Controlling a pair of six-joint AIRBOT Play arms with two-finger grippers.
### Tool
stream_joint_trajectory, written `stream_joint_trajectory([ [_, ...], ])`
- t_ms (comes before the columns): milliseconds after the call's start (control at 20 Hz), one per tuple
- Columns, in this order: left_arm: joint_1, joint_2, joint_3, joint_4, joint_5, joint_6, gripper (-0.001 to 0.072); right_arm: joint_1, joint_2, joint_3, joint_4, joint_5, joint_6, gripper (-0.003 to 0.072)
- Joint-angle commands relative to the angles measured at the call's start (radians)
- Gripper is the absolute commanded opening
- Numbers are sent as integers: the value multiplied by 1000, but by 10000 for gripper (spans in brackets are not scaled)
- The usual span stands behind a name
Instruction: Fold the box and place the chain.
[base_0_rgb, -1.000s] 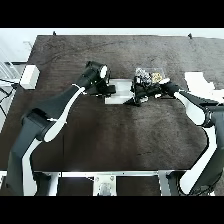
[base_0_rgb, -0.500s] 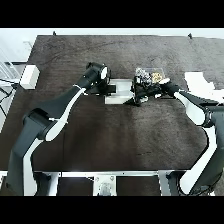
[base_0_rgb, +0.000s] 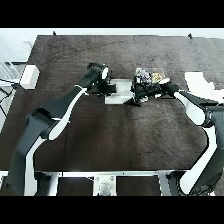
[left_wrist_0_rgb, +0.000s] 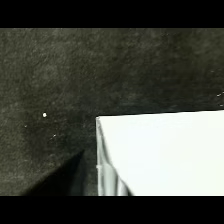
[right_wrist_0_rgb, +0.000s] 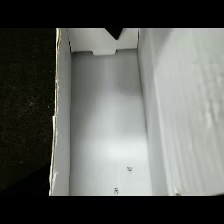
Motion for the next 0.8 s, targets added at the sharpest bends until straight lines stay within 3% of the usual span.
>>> stream_joint_trajectory([
  [0, 0, -13, 11, 14, -47, 17, 112, 1, 0, 0, 0, 0, 0, 435],
  [150, 0, -14, 11, 14, -52, 26, 111, 1, 0, 0, 0, 0, 0, 435],
  [250, 0, -14, 11, 13, -70, 43, 22, 1, 0, 0, 0, 0, 0, 435],
  [400, 0, -11, 11, 13, -74, 43, 24, 1, 0, 0, 0, 0, 0, 435],
  [450, 0, -6, 11, 13, -74, 42, 124, 1, 0, 0, 0, 0, 0, 435],
  [500, 0, 1, 11, 12, -81, 42, 459, 1, 0, 0, 0, 0, 0, 435],
  [550, 0, 10, 11, 11, -89, 42, 567, 1, 0, 0, 0, 0, 0, 436],
  [750, 2, 56, 10, 7, -103, 63, 552, 1, 0, 0, 0, 0, 0, 435],
])
